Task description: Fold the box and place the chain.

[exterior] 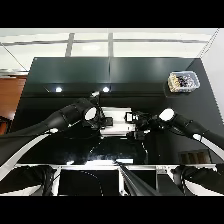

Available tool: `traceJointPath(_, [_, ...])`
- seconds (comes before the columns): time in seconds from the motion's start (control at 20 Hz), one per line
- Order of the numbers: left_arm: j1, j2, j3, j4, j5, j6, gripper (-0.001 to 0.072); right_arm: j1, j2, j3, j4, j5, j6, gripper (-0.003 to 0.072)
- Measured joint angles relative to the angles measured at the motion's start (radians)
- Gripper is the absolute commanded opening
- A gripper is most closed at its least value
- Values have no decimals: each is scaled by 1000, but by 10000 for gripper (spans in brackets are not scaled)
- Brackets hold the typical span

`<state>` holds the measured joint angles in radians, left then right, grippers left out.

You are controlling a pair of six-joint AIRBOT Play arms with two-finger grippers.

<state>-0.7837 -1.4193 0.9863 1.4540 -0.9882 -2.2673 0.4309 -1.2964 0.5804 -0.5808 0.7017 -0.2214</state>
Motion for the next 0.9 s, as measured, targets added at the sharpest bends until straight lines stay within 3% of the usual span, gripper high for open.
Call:
traceJointPath(0.2, [-10, -22, 22, 23, -36, -36, 25, 0, 0, 0, 0, 0, 1, 498])
traceJointPath(0.25, [-10, -28, 25, 24, -44, -40, 53, 0, 0, 0, 0, 0, 0, 498])
traceJointPath(0.3, [-11, -32, 27, 26, -48, -43, 201, 0, 0, 0, 0, 0, 0, 498])
traceJointPath(0.35, [-11, -41, 29, 27, -53, -45, 279, 0, 0, 0, 0, 0, 0, 497])
traceJointPath(0.45, [-11, -40, 42, 30, -60, -51, 296, 0, 0, 0, 0, 0, 0, 498])
traceJointPath(0.8, [-13, -55, 63, 45, -97, -53, 287, 2, 0, 0, -2, 0, 0, 498])
traceJointPath(0.85, [-14, -60, 63, 45, -98, -55, 271, 2, 0, 0, -2, 0, 0, 498])
traceJointPath(0.9, [-16, -63, 64, 45, -102, -55, 173, 3, 0, 0, -3, 0, 0, 498])
